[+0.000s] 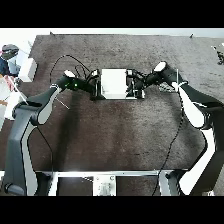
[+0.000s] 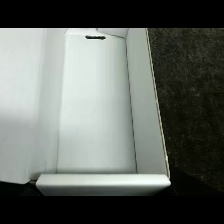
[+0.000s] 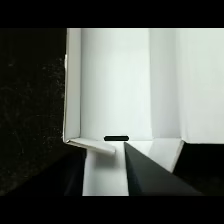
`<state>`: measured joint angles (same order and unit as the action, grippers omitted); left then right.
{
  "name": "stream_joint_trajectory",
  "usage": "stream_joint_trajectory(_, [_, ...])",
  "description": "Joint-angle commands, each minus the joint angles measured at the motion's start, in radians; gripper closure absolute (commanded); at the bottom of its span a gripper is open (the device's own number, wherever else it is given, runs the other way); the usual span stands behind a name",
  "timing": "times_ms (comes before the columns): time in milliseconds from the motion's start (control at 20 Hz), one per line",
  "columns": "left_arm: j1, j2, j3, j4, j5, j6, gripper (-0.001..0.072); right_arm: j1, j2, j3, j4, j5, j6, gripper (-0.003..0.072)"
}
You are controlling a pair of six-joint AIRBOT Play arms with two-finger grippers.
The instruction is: Fold the box and place the chain.
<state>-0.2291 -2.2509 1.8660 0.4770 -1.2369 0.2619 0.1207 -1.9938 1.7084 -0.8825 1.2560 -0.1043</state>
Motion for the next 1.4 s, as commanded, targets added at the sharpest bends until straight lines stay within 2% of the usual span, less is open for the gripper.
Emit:
stream_joint_trajectory(0, [-0.001, -0.001, 0.0, 0.001, -0.002, 0.0, 0.0242, 0.001, 0.006, -0.001, -0.08, 0.021, 0.055, 0.0384])
stream_joint_trajectory(350, [-0.001, -0.001, 0.0, 0.001, -0.002, 0.0, 0.0242, -0.016, 0.077, 0.0, -0.087, 0.039, 0.061, 0.0381])
stream_joint_trajectory(400, [-0.001, -0.001, 0.0, 0.001, -0.002, 0.0, 0.0242, -0.018, 0.082, 0.0, -0.087, 0.037, 0.061, 0.0298])
stream_joint_trajectory(450, [-0.001, -0.001, 0.0, 0.001, -0.002, 0.0, 0.0242, -0.021, 0.082, 0.0, -0.087, 0.022, 0.07, 0.0052])
stream_joint_trajectory(500, [-0.001, -0.001, 0.0, 0.001, -0.002, 0.0, 0.0242, -0.023, 0.082, -0.001, -0.087, -0.004, 0.094, 0.0028])
stream_joint_trajectory(800, [-0.001, -0.001, 0.0, 0.001, -0.002, 0.0, 0.0242, -0.02, 0.079, -0.001, -0.075, -0.083, 0.094, 0.0031])
stream_joint_trajectory(1000, [-0.001, -0.001, 0.0, 0.001, -0.002, 0.0, 0.0242, 0.001, 0.05, -0.001, -0.071, -0.034, 0.081, 0.0035])
stream_joint_trajectory(1100, [-0.001, -0.001, 0.0, 0.001, -0.002, 0.0, 0.0242, 0.017, 0.029, -0.001, -0.072, -0.014, 0.071, 0.0297])
stream_joint_trajectory(1350, [-0.001, -0.001, 0.0, 0.001, -0.002, 0.0, 0.0243, 0.024, 0.023, -0.002, -0.07, -0.093, 0.071, 0.0304])
